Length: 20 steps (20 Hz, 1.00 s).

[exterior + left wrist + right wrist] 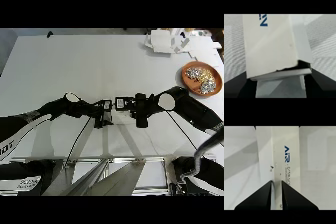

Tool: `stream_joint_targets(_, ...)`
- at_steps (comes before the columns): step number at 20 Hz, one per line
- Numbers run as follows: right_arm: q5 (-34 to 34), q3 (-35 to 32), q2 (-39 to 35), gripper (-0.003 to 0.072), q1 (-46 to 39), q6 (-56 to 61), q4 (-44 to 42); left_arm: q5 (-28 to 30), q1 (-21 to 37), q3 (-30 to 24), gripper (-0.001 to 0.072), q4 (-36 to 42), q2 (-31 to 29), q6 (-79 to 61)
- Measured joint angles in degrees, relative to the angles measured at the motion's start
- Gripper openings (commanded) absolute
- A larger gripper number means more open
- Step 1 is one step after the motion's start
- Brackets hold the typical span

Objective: Fold the box and place the chain.

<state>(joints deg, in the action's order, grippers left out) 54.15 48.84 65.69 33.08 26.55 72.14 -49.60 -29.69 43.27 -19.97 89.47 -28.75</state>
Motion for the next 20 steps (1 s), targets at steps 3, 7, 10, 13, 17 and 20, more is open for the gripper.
stream_joint_targets(3, -0.5, 0.0, -0.2, 0.0096, 0.0, 0.0, 0.1, -0.1, 0.0, 0.0, 0.0170, 0.0, 0.0, 0.0)
stream_joint_targets(7, -0.9, 0.0, -0.3, 0.0094, 0.0, 1.0, -0.1, -0.2, 0.0, 0.0, 0.0170, -0.2, 0.0, -0.1)
stream_joint_targets(10, -1.0, 0.0, -0.3, 0.0073, 0.0, 1.6, -0.2, -0.2, 0.0, 0.0, 0.0170, -0.2, 0.0, -0.2)
stream_joint_targets(13, -1.0, 0.0, -0.3, 0.0073, 0.0, 1.8, -0.3, -0.2, 0.0, 0.0, 0.0170, -0.2, 0.0, -0.1)
stream_joint_targets(17, -1.1, 0.0, -0.3, 0.0073, 0.0, 1.9, -0.3, -0.3, 0.0, 0.0, 0.0170, -0.2, 0.0, -0.2)
stream_joint_targets(20, -1.4, 0.0, -0.4, 0.0074, 0.0, 1.9, -0.4, -0.3, 0.0, 0.0, 0.0170, -0.2, 0.0, -0.2)
